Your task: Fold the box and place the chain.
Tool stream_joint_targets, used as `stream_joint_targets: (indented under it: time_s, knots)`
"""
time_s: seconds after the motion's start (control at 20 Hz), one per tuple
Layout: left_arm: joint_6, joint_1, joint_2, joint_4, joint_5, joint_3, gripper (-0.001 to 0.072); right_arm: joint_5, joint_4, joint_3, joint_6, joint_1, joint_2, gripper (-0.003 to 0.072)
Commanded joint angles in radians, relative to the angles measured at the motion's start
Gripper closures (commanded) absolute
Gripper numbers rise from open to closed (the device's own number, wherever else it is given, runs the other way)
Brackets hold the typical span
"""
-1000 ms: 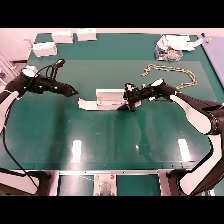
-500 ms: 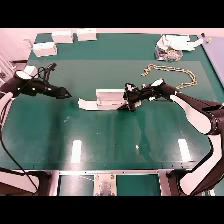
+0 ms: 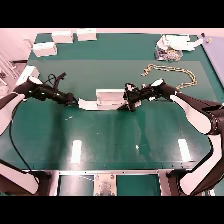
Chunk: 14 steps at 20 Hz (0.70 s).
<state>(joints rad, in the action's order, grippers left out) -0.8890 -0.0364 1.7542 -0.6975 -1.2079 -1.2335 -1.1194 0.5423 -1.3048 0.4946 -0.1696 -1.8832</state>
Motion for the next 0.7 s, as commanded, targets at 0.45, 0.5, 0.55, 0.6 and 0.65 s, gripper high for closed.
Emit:
stream_joint_targets:
  time_s: [0.45,0.5,0.55,0.6,0.65]
  knots:
    - [0.053,0.089,0.012,0.136,-0.007,-0.001,0.0688,0.000,0.000,0.000,0.000,0.000,0.000,0.0208]
    - [0.052,0.089,0.012,0.157,-0.018,-0.001,0.0689,0.000,0.000,0.000,0.000,0.000,0.000,0.0208]
    - [0.052,0.089,0.012,0.168,-0.022,-0.001,0.0689,0.000,0.000,0.000,0.000,0.000,0.000,0.0208]
    - [0.052,0.089,0.012,0.171,-0.024,-0.001,0.0688,0.000,0.000,0.000,0.000,0.000,0.000,0.0208]
    - [0.051,0.089,0.012,0.178,-0.024,-0.001,0.0688,0.000,0.000,0.000,0.000,0.000,0.000,0.0208]
